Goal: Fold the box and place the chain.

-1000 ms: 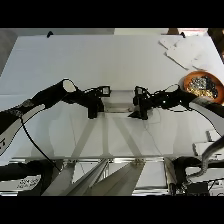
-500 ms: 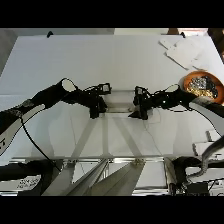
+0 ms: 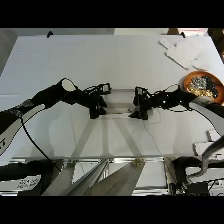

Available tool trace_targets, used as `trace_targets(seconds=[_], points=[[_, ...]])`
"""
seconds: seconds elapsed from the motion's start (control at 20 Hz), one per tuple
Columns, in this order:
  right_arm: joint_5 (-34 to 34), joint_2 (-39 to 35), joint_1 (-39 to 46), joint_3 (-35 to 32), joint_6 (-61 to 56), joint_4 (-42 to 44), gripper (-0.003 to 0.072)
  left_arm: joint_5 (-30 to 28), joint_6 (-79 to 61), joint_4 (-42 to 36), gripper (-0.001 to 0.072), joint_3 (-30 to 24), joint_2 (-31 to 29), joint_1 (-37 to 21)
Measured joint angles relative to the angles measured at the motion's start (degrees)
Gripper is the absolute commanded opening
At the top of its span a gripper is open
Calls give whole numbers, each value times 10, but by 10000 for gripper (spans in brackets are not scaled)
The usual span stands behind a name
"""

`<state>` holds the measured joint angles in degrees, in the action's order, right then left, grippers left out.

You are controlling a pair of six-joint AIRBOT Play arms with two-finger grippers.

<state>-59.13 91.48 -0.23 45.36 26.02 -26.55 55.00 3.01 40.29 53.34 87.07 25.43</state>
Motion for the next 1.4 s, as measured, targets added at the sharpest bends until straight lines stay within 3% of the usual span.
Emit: trace_targets(seconds=[0.05,0.3,0.55,0.8,1.0,1.4], points=[[0,0,0,0,0,1,519,3,0,-1,12,0,0,0],[0,0,0,0,0,0,519,10,0,0,11,0,-17,0],[0,0,0,0,-1,0,519,18,31,5,10,0,-87,-2],[0,0,0,0,0,0,519,64,203,77,10,0,-158,-36],[0,0,0,0,0,0,519,76,379,126,9,-10,-176,-94],[0,0,0,0,0,0,519,-1,539,125,11,-102,-167,-136]])
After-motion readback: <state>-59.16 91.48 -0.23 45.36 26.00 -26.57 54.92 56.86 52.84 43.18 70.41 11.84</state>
